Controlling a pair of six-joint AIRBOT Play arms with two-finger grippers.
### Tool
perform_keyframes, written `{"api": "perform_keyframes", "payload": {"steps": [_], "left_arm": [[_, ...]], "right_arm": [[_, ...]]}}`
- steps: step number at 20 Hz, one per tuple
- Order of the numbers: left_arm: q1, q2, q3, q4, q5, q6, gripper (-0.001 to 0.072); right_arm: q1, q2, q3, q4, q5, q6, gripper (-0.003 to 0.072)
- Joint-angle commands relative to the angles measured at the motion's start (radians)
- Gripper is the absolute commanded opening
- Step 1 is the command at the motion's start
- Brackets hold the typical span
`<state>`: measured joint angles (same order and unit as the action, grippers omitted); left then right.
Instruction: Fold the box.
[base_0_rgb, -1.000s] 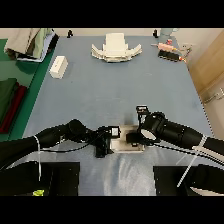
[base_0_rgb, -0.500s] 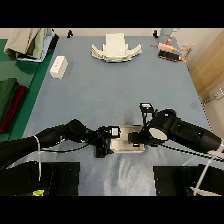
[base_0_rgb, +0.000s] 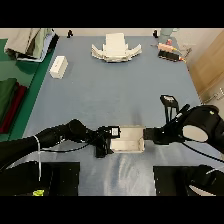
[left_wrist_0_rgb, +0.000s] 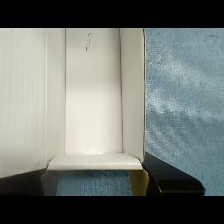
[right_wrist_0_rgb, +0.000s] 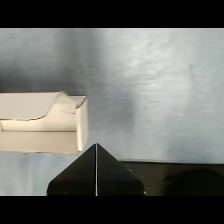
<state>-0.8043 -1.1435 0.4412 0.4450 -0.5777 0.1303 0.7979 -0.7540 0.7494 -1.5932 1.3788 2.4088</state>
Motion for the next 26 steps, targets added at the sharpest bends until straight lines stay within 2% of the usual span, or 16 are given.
{"api": "perform_keyframes", "payload": {"steps": [1,4,8,10,12,15,18,22,26], "left_arm": [[0.000,0.000,0.000,0.000,0.000,0.000,0.0468],[0.000,0.000,0.000,0.000,0.000,0.000,0.0468],[0.000,0.000,0.000,0.000,0.000,0.000,0.0468],[0.000,0.000,0.000,0.000,0.000,0.000,0.0468],[0.000,0.000,0.000,0.000,0.000,0.000,0.0468],[0.000,0.000,0.000,0.000,0.000,0.000,0.0468],[0.000,0.000,0.000,0.000,0.000,0.000,0.0468],[0.000,0.000,0.000,0.000,0.000,0.000,0.0468],[0.000,0.000,0.000,0.000,0.000,0.000,0.0468]], "right_arm": [[-0.171,0.006,-0.001,0.029,0.028,-0.196,0.0001],[-0.423,-0.080,0.000,0.191,-0.040,-0.454,0.0001],[-0.736,-0.285,0.001,0.713,-0.066,-0.883,0.0002],[-0.816,-0.406,0.002,0.956,-0.034,-1.035,0.0002],[-0.826,-0.522,0.011,1.081,0.015,-1.114,0.0003],[-0.780,-0.644,0.026,1.117,0.073,-1.179,0.0004],[-0.712,-0.659,0.026,1.116,0.079,-1.265,0.0004],[-0.615,-0.620,0.026,1.089,0.071,-1.410,0.0003],[-0.474,-0.499,0.022,0.953,-0.072,-1.459,0.0004]]}}
